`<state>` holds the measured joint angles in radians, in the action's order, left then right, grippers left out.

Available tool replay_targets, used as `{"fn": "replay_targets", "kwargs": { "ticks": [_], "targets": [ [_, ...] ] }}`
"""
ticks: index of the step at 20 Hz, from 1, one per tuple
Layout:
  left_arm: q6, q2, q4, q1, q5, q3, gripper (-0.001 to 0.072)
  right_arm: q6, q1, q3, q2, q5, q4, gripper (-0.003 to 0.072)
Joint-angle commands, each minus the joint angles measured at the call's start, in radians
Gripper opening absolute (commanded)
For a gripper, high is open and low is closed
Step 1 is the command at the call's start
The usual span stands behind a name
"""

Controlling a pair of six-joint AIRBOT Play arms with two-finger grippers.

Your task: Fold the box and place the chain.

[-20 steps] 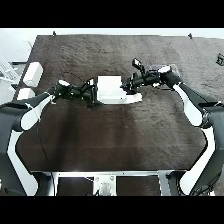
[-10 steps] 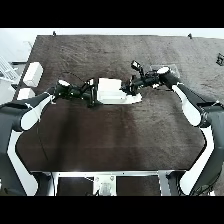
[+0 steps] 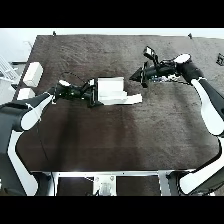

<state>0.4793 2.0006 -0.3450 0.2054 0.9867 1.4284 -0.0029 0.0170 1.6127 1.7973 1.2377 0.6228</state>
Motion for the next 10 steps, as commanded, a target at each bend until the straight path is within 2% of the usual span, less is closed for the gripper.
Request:
{"fn": "replay_targets", "kwargs": {
  "ticks": [1,5,10],
  "targets": [
    [-0.001,0.0,0.001,-0.001,-0.003,0.0,0.0349,-0.039,-0.013,-0.079,-0.036,0.019,0.079,0.0673],
    [-0.001,0.0,0.001,-0.001,-0.002,0.0,0.0349,-0.214,-0.002,-0.187,-0.021,-0.004,0.085,0.0673],
    [-0.001,0.0,0.001,-0.001,-0.003,0.0,0.0349,-0.241,0.033,-0.188,0.022,-0.045,0.066,0.0672]
  ]
}}
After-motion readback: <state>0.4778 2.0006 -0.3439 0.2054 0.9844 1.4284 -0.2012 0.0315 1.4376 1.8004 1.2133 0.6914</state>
